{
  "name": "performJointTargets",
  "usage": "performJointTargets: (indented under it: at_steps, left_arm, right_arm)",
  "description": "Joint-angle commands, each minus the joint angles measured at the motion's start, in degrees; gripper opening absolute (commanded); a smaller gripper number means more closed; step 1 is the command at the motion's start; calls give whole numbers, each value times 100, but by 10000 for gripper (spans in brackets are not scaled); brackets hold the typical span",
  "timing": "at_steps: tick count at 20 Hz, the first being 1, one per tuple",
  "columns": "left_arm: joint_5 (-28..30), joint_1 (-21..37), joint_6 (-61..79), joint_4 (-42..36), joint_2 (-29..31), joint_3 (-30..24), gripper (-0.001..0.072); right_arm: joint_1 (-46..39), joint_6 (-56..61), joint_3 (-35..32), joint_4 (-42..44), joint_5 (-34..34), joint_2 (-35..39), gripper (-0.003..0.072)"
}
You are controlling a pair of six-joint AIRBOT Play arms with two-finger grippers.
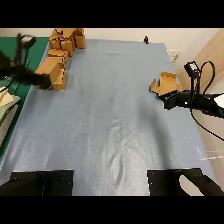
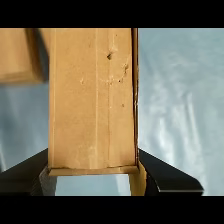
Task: Fold the box.
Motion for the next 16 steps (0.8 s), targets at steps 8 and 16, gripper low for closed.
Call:
performJointTargets:
  at_steps: [8, 16]
  left_arm:
    - [2085, 1220, -264, 177, 1217, -2959, 200]
    - [3204, 1270, 1504, -1390, -621, -2680, 363]
  right_arm:
    - [-105, -37, -39, 59, -70, -157, 6]
    - [-103, 2, -39, 146, 31, -160, 6]
